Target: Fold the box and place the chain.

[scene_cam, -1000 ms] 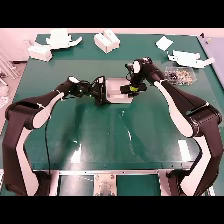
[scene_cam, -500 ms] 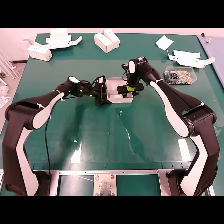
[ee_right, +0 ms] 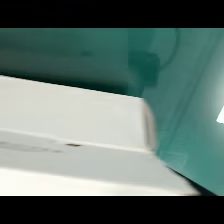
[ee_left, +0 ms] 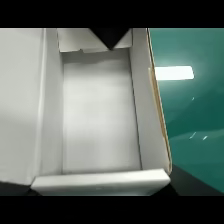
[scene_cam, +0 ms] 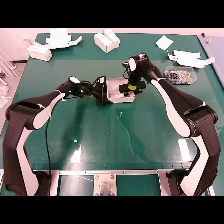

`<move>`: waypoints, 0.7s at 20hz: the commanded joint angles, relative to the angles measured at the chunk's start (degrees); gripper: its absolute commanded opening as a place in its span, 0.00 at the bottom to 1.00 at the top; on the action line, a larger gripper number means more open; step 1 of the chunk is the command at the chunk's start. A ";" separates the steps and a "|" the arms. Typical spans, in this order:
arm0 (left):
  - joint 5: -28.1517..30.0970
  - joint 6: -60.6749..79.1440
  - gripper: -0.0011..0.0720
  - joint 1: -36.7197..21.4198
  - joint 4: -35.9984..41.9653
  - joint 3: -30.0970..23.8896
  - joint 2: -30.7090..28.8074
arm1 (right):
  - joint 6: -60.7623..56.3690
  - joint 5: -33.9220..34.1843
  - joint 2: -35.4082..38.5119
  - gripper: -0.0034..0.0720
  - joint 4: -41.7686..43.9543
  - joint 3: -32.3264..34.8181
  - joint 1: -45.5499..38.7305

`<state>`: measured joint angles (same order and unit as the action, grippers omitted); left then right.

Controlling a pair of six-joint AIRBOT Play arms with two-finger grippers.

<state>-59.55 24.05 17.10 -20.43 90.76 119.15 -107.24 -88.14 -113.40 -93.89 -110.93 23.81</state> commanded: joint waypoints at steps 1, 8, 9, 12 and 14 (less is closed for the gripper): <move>-0.04 -0.02 0.76 -0.13 -0.11 0.00 -0.04 | -0.11 -1.11 0.15 0.75 -1.92 -0.09 -0.81; -0.02 -0.02 0.76 -0.13 -0.09 0.00 -0.04 | -0.15 0.96 0.13 0.72 0.24 -0.04 -1.81; -0.04 -0.02 0.76 -0.13 -0.09 0.00 -0.04 | -0.17 1.25 0.07 0.71 1.25 -0.02 -1.79; -0.07 -0.02 0.76 -0.13 -0.09 0.00 -0.04 | -0.66 1.31 -0.55 0.70 2.58 0.13 -1.77; -0.07 -0.02 0.76 -0.13 -0.11 0.00 -0.04 | -0.81 1.57 -1.49 0.69 2.82 0.15 -1.75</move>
